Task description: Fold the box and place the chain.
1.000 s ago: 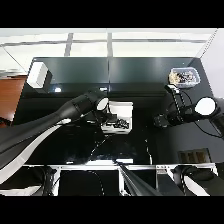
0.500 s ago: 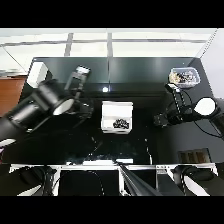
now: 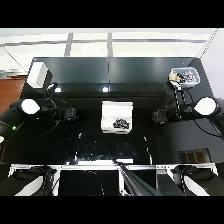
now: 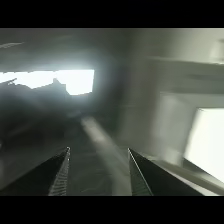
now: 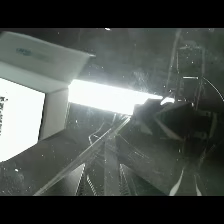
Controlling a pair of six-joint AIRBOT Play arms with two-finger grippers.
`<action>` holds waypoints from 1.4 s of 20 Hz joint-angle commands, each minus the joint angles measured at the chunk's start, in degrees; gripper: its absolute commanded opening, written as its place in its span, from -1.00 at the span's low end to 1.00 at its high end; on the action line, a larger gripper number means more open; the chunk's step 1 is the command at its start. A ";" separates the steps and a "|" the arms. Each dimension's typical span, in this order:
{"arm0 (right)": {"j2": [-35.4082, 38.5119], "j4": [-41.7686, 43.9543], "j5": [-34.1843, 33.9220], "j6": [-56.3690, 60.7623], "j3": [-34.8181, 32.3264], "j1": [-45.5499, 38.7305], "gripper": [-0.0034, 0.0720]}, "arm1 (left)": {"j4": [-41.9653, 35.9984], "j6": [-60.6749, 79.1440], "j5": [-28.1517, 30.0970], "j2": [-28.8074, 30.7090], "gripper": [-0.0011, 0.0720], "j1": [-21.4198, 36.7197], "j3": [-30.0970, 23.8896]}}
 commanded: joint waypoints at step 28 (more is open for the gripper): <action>0.04 2.75 -2.54 2.05 -0.02 0.00 -0.20 | -24.06 98.44 -3.98 -20.70 0.97 -12.68 6.43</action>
